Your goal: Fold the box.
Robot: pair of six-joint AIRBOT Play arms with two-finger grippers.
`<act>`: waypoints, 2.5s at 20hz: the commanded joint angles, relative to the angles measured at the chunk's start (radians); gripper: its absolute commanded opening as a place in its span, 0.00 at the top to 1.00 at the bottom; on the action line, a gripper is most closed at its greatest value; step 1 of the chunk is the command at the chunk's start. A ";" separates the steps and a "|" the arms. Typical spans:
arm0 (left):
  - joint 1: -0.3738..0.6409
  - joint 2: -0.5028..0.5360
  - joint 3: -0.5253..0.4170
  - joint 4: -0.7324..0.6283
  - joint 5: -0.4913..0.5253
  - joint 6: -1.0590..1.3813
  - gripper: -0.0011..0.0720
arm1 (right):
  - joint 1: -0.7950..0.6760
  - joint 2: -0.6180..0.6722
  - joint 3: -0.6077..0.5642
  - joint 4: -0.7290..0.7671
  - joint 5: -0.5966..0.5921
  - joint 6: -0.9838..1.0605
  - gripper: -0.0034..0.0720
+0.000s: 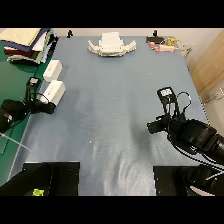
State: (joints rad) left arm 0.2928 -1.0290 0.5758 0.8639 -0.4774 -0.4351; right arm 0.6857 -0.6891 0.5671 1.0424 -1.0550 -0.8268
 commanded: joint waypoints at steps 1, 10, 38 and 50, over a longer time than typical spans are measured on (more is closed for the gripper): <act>0.058 -0.183 0.166 0.016 -0.021 0.006 0.28 | 0.000 -0.050 0.001 -0.003 0.000 0.001 0.94; 0.057 -0.555 0.533 0.020 -0.024 -0.038 0.28 | 0.000 -0.118 0.001 -0.008 0.024 0.001 0.94; 0.046 -0.728 0.748 0.009 -0.061 -0.082 0.03 | 0.000 -0.121 0.001 -0.017 0.079 0.001 0.94; 0.117 -0.392 0.752 0.273 -0.587 -0.328 0.52 | -0.001 -0.138 0.024 0.005 0.081 0.000 0.94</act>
State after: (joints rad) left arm 0.4118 -1.5040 1.3266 1.1362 -0.8719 -0.7021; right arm 0.6857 -0.8158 0.5758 1.0393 -0.9764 -0.8261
